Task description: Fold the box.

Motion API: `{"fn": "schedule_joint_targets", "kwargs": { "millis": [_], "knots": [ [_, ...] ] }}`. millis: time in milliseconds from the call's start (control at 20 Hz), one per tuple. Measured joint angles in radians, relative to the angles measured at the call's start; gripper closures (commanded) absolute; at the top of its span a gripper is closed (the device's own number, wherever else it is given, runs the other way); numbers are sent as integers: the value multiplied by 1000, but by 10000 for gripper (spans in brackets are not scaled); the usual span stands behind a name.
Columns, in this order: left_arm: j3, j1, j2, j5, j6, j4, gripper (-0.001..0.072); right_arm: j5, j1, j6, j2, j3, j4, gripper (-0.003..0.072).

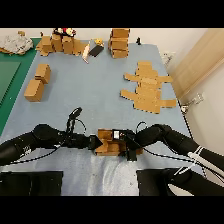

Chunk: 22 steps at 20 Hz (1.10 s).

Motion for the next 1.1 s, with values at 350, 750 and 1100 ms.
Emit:
{"fn": "schedule_joint_targets", "kwargs": {
  "millis": [350,750,1100],
  "knots": [
    [85,-80,0,-32,-510,426,172,0,0,0,0,0,0,189],
    [177,-196,-48,-51,-831,670,172,0,0,0,0,0,0,189],
    [272,-269,-134,-119,-1062,829,192,0,0,0,0,0,0,189]
  ]
}}
